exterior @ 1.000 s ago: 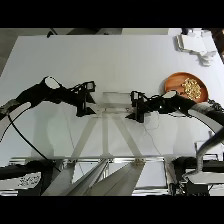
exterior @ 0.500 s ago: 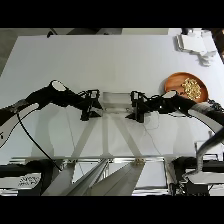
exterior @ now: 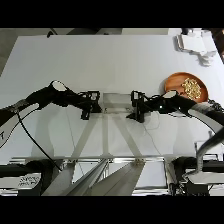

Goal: Fold the box and place the chain.

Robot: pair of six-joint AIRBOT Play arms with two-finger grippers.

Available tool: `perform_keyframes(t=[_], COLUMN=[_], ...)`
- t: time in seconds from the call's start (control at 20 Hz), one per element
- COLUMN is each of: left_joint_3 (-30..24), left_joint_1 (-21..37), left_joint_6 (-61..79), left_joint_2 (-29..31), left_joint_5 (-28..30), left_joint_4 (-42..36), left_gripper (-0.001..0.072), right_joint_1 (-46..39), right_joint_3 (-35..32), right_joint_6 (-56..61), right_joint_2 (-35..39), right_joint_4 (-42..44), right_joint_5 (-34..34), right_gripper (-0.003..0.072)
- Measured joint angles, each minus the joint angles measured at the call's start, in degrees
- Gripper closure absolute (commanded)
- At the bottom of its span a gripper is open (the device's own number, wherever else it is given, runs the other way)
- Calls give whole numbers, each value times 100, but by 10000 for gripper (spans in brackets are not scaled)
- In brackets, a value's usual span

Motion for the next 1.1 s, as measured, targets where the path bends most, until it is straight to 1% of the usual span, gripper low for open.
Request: perform_keyframes(t=[0.25, 0.45, 0.5, 0.6, 0.65, 0.85, 0.9, 0.95, 1.0, 1.05, 1.1], left_joint_3=[-2, -2, -2, 0, 0, 0, 0, 0, 0, 0, 0], left_joint_1=[-2, -24, -33, -61, -61, -70, -70, -70, -72, -72, -72], left_joint_6=[22, 24, 24, 15, 17, 17, 17, 17, 20, 20, 13], left_joint_2=[-26, -107, -131, -166, -184, -199, -201, -201, -201, -201, -197], left_joint_5=[72, -151, -203, -313, -337, -334, -328, -323, -323, -321, -310], left_joint_4=[-426, -660, -686, -804, -809, -789, -782, -780, -782, -782, -774], left_gripper=[691, 686, 643, 448, 405, 405, 386, 317, 317, 389, 592], right_joint_1=[0, 0, 0, 7, 7, 7, 7, 7, 7, 7, 7], right_joint_3=[0, 0, 0, 0, 0, 0, 0, 0, 0, 0, 0], right_joint_6=[20, -20, -24, -4, -7, -7, -7, -4, -4, -4, -4], right_joint_2=[0, 0, 0, -2, -2, -2, -2, -2, -2, -2, -2], right_joint_4=[9, -9, -13, -4, -9, -7, -4, -2, -2, -2, -2], right_joint_5=[-15, 2, 9, 26, 37, 26, 24, 22, 22, 20, 17], right_gripper=[300, 300, 300, 300, 300, 300, 300, 300, 300, 300, 300])
